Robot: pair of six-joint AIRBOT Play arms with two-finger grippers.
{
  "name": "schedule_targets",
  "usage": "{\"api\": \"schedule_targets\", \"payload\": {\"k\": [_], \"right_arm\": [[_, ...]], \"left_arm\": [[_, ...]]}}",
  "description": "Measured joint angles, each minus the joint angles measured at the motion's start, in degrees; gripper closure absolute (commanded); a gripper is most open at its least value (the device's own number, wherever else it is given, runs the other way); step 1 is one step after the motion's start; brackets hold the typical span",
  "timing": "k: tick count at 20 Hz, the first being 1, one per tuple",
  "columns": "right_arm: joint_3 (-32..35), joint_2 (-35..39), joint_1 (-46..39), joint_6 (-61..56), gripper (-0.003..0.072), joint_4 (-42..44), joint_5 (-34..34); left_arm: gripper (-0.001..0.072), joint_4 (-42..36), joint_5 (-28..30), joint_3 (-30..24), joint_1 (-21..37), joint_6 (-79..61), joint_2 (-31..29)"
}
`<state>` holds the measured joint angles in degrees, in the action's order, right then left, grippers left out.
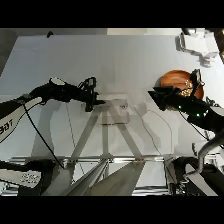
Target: Fold the box and place the chain.
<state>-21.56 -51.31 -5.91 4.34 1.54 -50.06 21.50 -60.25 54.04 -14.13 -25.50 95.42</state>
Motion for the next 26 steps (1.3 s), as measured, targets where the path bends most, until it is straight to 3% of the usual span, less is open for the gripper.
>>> {"api": "schedule_targets", "payload": {"k": [4, 5, 7, 10, 11, 20, 24, 26], "right_arm": [[0.0, 0.0, 0.0, 0.7, 0.0289, 0.0, -5.6], [0.0, 0.0, 0.0, 1.6, 0.0267, -0.4, -7.8], [0.0, 0.0, 0.3, 4.2, 0.0149, -1.9, -11.6], [0.0, 0.0, 2.8, 10.5, 0.0129, -5.6, -15.2], [0.0, 0.0, 4.2, 13.0, 0.0084, -7.1, -15.7], [-0.4, 0.1, 12.5, 22.3, 0.0073, -15.6, -9.6], [-3.9, -0.9, 12.9, 22.8, 0.007, -26.2, -8.2], [-6.0, -2.5, 13.0, 22.5, -0.0017, -30.2, -7.9]], "left_arm": [[0.0702, 0.0, 0.0, 0.0, 0.0, 0.0, 0.0], [0.0702, 0.0, 0.0, 0.0, 0.0, 0.0, 0.0], [0.0702, 0.0, 0.0, 0.0, 0.0, 0.0, 0.0], [0.0702, 0.0, 0.0, 0.0, 0.0, 0.0, 0.0], [0.0702, 0.0, 0.0, 0.0, 0.0, 0.0, 0.0], [0.0702, 0.0, 0.0, 0.0, 0.0, 0.0, 0.0], [0.0702, -0.1, 0.0, 0.0, 0.0, 0.0, 0.0], [0.0702, 0.0, 0.0, 0.0, 0.0, 0.0, 0.0]]}}
